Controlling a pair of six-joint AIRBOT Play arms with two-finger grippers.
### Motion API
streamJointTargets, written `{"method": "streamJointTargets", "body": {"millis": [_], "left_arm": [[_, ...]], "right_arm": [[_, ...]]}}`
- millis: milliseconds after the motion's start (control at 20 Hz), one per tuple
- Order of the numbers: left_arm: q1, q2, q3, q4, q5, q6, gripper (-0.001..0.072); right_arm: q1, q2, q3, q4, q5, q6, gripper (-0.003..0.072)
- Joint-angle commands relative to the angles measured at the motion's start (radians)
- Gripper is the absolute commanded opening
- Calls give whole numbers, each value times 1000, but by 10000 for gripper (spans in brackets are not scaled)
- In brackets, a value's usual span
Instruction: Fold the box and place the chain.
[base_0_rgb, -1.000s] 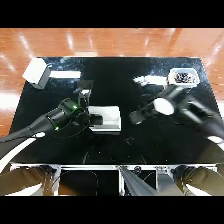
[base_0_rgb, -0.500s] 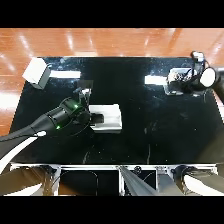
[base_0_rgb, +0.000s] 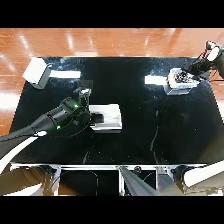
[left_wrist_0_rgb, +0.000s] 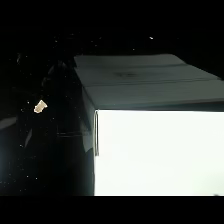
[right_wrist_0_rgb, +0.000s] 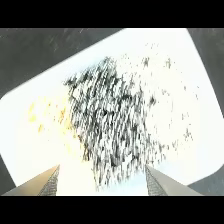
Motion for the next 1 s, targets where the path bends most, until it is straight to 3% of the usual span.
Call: {"method": "streamJointTargets", "body": {"millis": [0,150,250,400,450,500,550,950], "left_arm": [[0,0,1,0,10,-2,17],[0,0,1,0,13,-2,17],[0,0,1,0,18,-2,17],[0,0,1,0,20,-2,17],[0,0,1,0,21,-2,18],[0,0,1,0,20,-2,17],[0,0,1,0,21,-2,17],[0,0,1,-1,20,-2,18]], "right_arm": [[-18,-105,90,20,0,1,617],[-18,-153,109,20,-16,6,617],[-18,-174,109,24,-13,10,544],[-18,-185,110,24,-13,10,539],[-18,-185,110,24,-12,9,453],[-18,-185,110,24,-11,8,170],[-18,-185,110,34,-10,8,19],[-19,-91,209,65,56,-34,22]]}}
